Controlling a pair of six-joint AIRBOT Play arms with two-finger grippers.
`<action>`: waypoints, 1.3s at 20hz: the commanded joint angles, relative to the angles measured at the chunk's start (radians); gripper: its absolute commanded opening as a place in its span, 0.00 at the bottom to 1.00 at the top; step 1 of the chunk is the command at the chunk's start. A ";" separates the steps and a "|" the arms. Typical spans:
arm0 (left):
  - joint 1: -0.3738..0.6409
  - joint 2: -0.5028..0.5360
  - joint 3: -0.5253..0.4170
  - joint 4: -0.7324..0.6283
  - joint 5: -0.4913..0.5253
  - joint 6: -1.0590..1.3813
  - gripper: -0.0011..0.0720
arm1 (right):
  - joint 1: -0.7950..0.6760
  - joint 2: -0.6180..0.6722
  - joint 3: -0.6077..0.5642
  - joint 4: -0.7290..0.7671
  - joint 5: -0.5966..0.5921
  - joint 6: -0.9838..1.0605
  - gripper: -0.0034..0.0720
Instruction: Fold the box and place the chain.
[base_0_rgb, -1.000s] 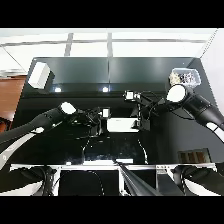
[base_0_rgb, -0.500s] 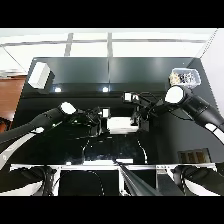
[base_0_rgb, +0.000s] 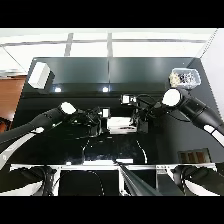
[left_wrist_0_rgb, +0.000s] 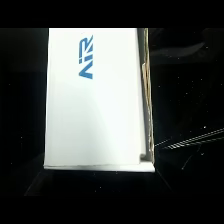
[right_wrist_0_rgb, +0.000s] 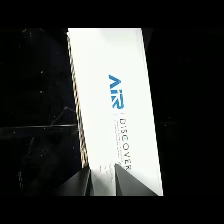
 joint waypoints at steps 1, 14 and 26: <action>0.000 -0.001 0.000 0.001 -0.001 0.000 0.47 | 0.006 0.000 -0.001 -0.012 -0.001 0.005 0.21; 0.000 -0.001 0.000 0.001 -0.001 0.000 0.47 | 0.006 -0.004 -0.027 -0.012 -0.003 0.005 0.39; 0.000 -0.001 0.000 0.001 0.000 0.000 0.47 | 0.003 0.063 -0.019 -0.031 0.030 0.251 0.40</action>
